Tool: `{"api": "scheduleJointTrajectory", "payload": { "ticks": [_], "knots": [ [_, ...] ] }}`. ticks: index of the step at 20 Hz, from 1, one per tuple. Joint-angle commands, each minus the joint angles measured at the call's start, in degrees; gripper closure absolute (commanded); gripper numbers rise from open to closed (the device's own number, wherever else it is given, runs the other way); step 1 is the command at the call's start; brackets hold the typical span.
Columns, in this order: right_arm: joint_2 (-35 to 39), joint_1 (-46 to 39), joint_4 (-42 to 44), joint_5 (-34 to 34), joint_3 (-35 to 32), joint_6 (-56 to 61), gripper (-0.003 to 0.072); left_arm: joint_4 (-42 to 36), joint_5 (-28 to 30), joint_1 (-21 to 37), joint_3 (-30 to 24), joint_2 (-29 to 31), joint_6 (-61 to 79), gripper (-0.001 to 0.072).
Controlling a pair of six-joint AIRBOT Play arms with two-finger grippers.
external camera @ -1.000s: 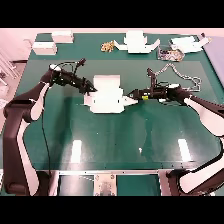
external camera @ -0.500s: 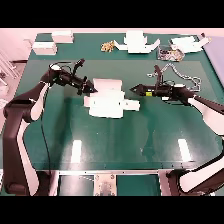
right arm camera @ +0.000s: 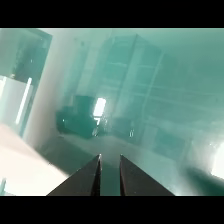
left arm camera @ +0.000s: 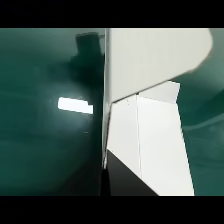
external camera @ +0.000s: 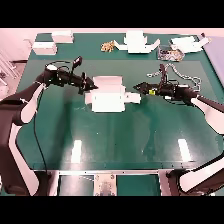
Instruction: Fold the box and place the chain.
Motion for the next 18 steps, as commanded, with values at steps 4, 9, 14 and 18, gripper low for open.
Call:
{"api": "scheduleJointTrajectory", "payload": {
  "ticks": [4,9,14,18],
  "knots": [
    [0.0,-0.1,0.2,0.0,0.0,-1.7,0.0545,-2.8,4.8,-0.2,-6.1,1.6,9.5,0.0698],
    [0.0,-0.1,0.2,0.0,0.0,-2.4,0.0546,0.2,9.4,-3.0,-8.2,2.2,13.7,0.0698],
    [0.0,-0.1,0.2,0.0,0.0,-2.8,0.0546,2.1,11.2,-3.6,-8.2,2.2,15.1,0.0697],
    [0.0,-0.1,0.2,0.0,0.0,-2.9,0.0546,3.1,10.7,-3.6,-8.2,2.2,16.3,0.0698]
  ]
}}
